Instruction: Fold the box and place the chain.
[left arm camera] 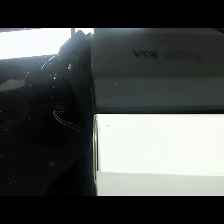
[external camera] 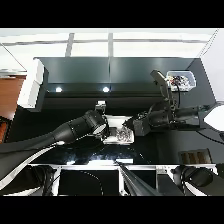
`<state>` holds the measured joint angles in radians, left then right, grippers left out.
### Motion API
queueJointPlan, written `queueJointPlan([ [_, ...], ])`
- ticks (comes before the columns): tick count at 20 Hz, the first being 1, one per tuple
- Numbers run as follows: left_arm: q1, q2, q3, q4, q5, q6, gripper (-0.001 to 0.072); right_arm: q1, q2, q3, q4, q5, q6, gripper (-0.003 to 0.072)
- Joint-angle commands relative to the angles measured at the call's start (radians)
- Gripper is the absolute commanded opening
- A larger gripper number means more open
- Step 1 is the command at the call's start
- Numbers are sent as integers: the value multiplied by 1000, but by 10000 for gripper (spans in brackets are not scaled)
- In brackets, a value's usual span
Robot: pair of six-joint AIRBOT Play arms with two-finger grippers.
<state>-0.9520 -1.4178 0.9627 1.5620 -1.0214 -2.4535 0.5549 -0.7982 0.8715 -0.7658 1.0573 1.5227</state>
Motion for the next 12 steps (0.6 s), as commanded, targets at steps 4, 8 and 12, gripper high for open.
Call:
queueJointPlan([
  [4,0,-1,0,0,0,0,29,11,-77,-90,-43,-75,11,7],
  [8,0,-1,0,0,0,0,30,13,-176,-98,-161,-85,-2,8],
  [12,0,-1,0,-1,5,0,29,14,-227,-98,-150,-99,-24,74],
])
